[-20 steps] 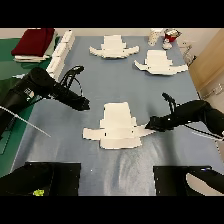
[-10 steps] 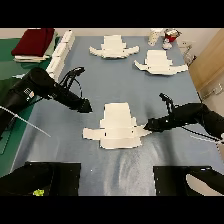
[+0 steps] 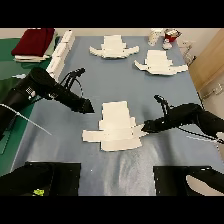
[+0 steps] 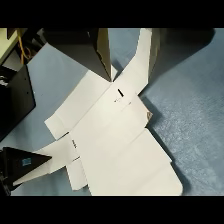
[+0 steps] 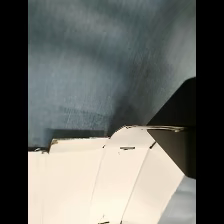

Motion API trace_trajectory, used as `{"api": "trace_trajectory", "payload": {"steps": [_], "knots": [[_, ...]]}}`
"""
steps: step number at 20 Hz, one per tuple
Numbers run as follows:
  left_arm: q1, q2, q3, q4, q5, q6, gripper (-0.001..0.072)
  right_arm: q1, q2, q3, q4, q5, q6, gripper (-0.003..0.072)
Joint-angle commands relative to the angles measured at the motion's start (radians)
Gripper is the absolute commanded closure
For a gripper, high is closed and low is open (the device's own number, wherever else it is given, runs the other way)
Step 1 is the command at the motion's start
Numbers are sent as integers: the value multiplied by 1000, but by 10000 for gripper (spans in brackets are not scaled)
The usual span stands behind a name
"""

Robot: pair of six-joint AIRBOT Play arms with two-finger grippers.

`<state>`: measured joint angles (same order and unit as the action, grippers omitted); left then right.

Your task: Fold the box.

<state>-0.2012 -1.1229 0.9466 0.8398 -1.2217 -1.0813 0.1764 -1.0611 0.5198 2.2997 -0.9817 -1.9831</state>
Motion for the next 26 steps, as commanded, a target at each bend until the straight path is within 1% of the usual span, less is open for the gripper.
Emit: {"api": "trace_trajectory", "payload": {"steps": [1, 3, 5, 7, 8, 10, 13, 16, 18, 21, 25, 26], "knots": [[41, -29, 0, -39, -43, 23, 355, 55, 40, -11, 13, -3, -43, 687], [90, -39, -2, -44, -58, 55, 355, 98, 135, -56, 11, 43, -46, 687], [130, -45, -17, -45, -63, 80, 355, 138, 228, -115, 11, 125, -32, 687], [147, -68, -44, -48, -53, 106, 355, 156, 265, -144, 9, 170, -14, 687], [146, -90, -58, -58, -45, 128, 355, 156, 264, -145, 8, 169, -14, 686], [145, -161, -72, -127, -43, 190, 355, 156, 262, -145, 9, 175, -14, 687], [144, -285, -72, -306, -42, 344, 355, 156, 262, -145, 9, 180, -14, 686], [144, -396, -71, -428, -31, 451, 356, 156, 262, -145, 9, 180, -14, 687], [143, -458, -55, -462, -29, 488, 356, 156, 262, -145, 8, 180, -14, 687], [111, -510, -27, -470, -27, 517, 356, 156, 262, -145, 8, 181, -14, 687], [52, -531, 0, -474, -63, 551, 359, 156, 262, -145, 7, 182, -13, 686], [48, -531, 4, -474, -73, 556, 439, 156, 262, -145, 5, 185, -13, 686]]}}
